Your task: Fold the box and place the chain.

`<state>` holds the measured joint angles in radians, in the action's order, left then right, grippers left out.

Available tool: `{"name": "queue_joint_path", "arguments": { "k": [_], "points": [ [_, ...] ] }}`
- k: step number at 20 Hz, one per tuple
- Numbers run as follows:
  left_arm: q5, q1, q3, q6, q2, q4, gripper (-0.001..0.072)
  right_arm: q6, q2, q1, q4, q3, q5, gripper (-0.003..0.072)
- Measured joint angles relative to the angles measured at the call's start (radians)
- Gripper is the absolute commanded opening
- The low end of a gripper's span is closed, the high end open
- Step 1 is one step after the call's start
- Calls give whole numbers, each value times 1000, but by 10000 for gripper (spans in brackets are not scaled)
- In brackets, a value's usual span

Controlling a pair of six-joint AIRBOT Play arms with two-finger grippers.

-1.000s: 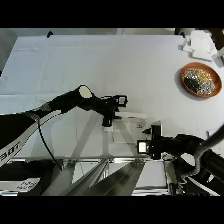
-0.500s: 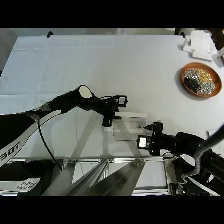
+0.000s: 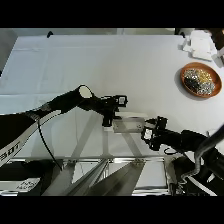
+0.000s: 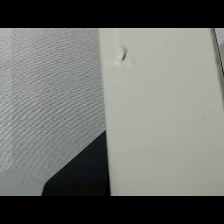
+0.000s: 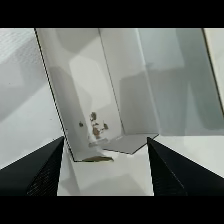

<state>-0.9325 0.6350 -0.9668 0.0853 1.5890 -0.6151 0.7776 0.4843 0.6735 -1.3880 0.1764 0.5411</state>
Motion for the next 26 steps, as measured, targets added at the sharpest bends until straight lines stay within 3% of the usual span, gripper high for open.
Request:
{"name": "queue_joint_path", "arguments": {
  "k": [6,7,9,11,26],
  "points": [
    [0,0,0,0,0,0,11,-97,-3,-69,66,2,-4,563],
    [0,0,0,0,0,0,11,-115,-3,-81,82,2,-4,604],
    [0,0,0,0,0,0,11,-167,-3,-106,118,2,-3,606],
    [0,0,0,0,0,0,11,-221,-3,-126,158,2,-2,673],
    [0,0,0,0,0,0,11,-553,103,-307,487,2,60,692]
  ]
}}
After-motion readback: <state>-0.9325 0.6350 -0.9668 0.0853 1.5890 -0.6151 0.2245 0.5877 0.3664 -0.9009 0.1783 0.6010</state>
